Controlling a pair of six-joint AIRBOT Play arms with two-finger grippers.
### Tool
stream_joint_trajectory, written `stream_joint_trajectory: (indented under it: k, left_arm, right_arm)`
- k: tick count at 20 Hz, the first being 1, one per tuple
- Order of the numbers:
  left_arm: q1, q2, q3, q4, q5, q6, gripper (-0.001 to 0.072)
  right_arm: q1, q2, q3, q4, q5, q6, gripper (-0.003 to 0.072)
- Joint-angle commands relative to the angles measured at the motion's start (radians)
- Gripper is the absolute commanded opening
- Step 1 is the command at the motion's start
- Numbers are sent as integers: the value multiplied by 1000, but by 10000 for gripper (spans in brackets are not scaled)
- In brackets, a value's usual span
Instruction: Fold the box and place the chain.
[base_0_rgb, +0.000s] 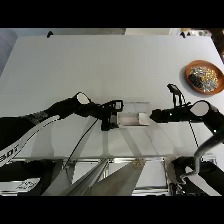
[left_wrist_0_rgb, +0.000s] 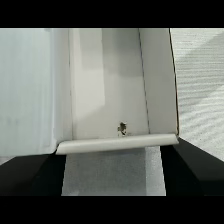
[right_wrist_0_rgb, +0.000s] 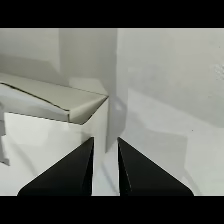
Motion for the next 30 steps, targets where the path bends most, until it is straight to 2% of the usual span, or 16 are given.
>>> stream_joint_trajectory:
  k: [1, 3, 9, 11, 12, 14, 16, 18, 22, 25, 30]
  left_arm:
    - [0, 1, 0, 0, 0, 0, 212]
    - [0, 1, 0, 0, 0, 0, 212]
    - [0, 1, 0, 0, 0, 0, 212]
    - [0, 1, 0, 0, 0, 0, 212]
    - [0, 1, 0, 0, 0, 0, 212]
    - [0, 1, 0, 0, 0, 0, 212]
    - [0, 1, 0, 0, 0, 0, 212]
    - [0, 1, 0, 0, 0, 0, 212]
    - [0, 1, 0, 0, 0, 0, 212]
    - [0, 1, 0, 0, 0, 0, 212]
    - [0, 1, 0, 0, 0, 0, 212]
  right_arm:
    - [1, 26, -1, 46, 24, -29, 176]
    - [1, 26, -1, 89, 30, -52, 176]
    - [1, 26, -1, 93, 52, -64, 182]
    - [1, 21, -1, 92, 52, -63, 224]
    - [1, 15, -1, 92, 51, -63, 285]
    - [16, 3, -1, 86, 41, -63, 322]
    - [64, -11, 6, 80, 6, -53, 325]
    - [127, -45, 43, 20, -6, 21, 329]
    - [244, -132, 140, -188, 0, 253, 435]
    - [299, -185, 185, -298, 45, 384, 435]
    - [371, -234, 188, -424, 77, 591, 435]
